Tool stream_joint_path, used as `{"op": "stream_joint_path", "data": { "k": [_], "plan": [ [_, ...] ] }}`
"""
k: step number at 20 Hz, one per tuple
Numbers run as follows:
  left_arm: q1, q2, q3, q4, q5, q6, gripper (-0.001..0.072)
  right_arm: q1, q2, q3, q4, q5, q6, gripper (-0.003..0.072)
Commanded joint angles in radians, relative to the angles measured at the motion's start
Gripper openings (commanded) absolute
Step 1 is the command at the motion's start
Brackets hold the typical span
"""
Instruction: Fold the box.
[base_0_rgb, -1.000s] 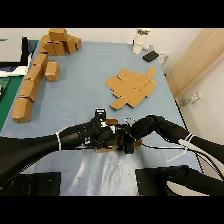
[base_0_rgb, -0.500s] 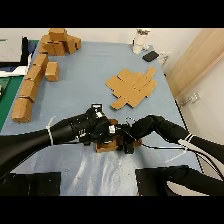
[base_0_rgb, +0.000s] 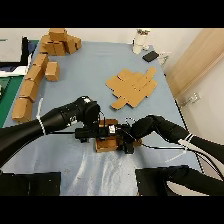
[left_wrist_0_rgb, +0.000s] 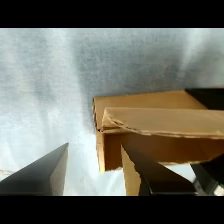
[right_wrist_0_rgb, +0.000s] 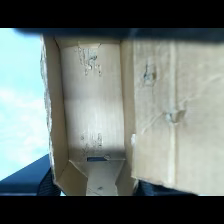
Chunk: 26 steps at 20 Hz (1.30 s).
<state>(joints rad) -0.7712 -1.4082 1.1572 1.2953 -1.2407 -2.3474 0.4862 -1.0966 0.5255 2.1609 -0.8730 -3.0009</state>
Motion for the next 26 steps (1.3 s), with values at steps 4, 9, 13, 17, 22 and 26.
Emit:
{"op": "stream_joint_path", "data": {
  "k": [4, 9, 13, 17, 22, 26],
  "plan": [
    [0.157, 0.000, 0.001, -0.176, -0.123, 0.189, 0.0455, 0.000, 0.000, 0.001, 0.000, 0.000, 0.000, 0.0499],
    [0.261, 0.002, 0.001, -0.279, -0.191, 0.497, 0.0104, 0.000, 0.000, 0.001, 0.000, 0.000, 0.000, 0.0499],
    [0.333, 0.002, 0.001, -0.306, -0.213, 0.851, 0.0010, 0.000, 0.000, 0.001, 0.000, 0.000, 0.000, 0.0499],
    [0.353, 0.002, 0.001, -0.370, -0.223, 1.308, 0.0009, 0.000, 0.000, 0.001, 0.000, 0.000, 0.000, 0.0499],
    [0.385, 0.034, -0.044, -0.481, -0.182, 1.526, 0.0007, 0.000, 0.000, 0.001, 0.000, 0.000, 0.000, 0.0499],
    [0.437, 0.213, -0.302, -0.515, 0.060, 1.758, 0.0008, 0.000, 0.000, 0.001, 0.000, 0.000, 0.000, 0.0499]
  ]
}}
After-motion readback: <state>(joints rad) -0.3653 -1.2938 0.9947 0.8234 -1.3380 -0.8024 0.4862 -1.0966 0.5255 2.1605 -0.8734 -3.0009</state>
